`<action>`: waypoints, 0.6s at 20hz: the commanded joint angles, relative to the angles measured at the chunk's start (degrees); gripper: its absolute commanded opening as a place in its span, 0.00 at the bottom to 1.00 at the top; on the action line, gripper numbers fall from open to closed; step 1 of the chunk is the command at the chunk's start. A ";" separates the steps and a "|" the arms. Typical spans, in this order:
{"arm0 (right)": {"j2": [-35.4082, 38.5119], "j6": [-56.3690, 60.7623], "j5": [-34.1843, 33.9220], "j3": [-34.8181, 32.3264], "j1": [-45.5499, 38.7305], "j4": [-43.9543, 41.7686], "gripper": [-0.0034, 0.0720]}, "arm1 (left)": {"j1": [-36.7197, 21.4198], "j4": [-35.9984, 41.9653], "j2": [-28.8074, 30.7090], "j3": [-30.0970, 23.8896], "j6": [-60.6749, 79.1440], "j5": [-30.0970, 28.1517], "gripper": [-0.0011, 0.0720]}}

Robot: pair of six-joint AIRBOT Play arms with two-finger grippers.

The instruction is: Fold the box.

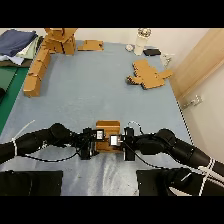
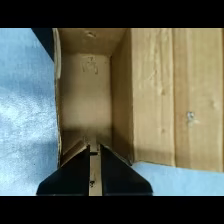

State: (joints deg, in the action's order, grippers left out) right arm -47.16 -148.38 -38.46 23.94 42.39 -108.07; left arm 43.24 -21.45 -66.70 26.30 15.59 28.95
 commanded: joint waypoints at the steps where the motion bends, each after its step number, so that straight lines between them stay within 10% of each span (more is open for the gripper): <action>1: -0.04 -0.17 2.01 0.02 0.13 -0.39 0.35 | 0.00 0.02 -0.02 0.04 0.00 0.00 0.71; 2: -0.07 -0.15 1.99 0.02 0.13 -0.44 0.75 | -0.02 0.02 -0.02 0.04 0.00 -0.02 0.71; 12: -0.42 6.64 -0.94 0.09 0.09 5.44 0.77 | -0.02 0.02 -0.02 0.04 0.00 -0.02 0.71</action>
State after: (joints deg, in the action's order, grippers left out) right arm -47.83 -145.97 -36.84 23.94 42.50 -107.50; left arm 43.24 -21.39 -66.70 26.30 15.59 28.82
